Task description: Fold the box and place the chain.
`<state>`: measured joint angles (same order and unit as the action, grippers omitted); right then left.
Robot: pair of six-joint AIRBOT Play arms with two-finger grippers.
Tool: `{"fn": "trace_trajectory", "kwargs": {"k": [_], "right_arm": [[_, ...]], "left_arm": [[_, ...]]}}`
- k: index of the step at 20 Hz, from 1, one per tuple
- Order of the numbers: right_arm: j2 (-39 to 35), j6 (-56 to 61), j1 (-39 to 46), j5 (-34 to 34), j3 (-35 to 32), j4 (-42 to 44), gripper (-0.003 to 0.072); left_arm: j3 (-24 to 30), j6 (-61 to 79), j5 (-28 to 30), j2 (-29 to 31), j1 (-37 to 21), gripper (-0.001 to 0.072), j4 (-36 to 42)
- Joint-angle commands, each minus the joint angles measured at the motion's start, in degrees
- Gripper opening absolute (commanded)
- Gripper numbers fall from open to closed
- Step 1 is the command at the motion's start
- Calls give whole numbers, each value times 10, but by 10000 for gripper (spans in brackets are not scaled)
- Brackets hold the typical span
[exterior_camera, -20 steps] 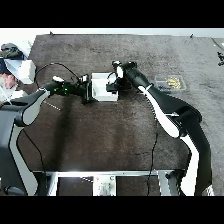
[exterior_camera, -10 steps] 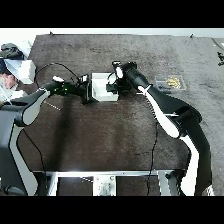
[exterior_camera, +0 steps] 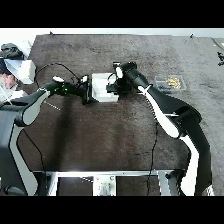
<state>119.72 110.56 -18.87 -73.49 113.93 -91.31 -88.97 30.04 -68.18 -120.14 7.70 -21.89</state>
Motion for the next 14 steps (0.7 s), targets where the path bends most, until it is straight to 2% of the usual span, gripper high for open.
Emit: {"fn": "trace_trajectory", "kwargs": {"k": [1, 6, 7, 8, 10, 12, 14], "right_arm": [[0, 7, 0, 3, 0, 0, 56], [0, 14, 0, 6, 0, -2, 58], [0, 14, 0, 9, 0, -2, 131], [0, 13, 0, 10, 0, -2, 243], [-2, 13, 0, 10, 1, -2, 246], [-9, 0, 0, 9, 1, -2, 564], [-20, -11, 0, 3, 1, -2, 551]], "left_arm": [[-1, 0, 1, 0, -1, 304, 0], [-1, 0, 1, 0, -1, 304, 0], [-1, 0, 1, 0, -1, 303, 0], [-1, 0, 2, 0, -1, 304, 0], [-1, 0, 2, 0, -1, 304, 0], [-1, 0, 2, 0, -1, 304, 0], [-1, 0, 2, 0, -1, 304, 0]]}}
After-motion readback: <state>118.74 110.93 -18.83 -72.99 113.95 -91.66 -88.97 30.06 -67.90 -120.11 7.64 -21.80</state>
